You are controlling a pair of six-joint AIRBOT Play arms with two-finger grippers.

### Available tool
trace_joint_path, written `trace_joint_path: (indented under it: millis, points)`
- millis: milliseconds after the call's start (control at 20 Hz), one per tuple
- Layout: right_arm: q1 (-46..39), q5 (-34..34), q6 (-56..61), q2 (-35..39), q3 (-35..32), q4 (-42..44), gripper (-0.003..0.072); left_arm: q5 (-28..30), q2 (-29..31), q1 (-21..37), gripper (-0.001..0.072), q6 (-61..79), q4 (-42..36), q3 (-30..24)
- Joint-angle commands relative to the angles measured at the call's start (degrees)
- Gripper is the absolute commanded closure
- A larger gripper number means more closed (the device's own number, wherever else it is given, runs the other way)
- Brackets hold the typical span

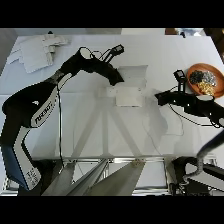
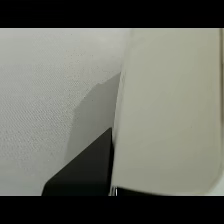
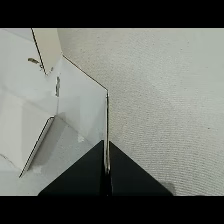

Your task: Fold the box and place the chain.

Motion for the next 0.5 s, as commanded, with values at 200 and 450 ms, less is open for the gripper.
trace_joint_path:
  millis: [200,450]
  points:
    - [-0.04,0.09,0.02,0.02,-0.04,-0.11,0.0676,0.00,0.00,-0.04,0.0695,1.01,0.63,0.02]
    - [-0.04,0.09,0.02,0.02,-0.04,-0.11,0.0676,0.02,0.00,-0.04,0.0694,0.96,0.17,0.02]
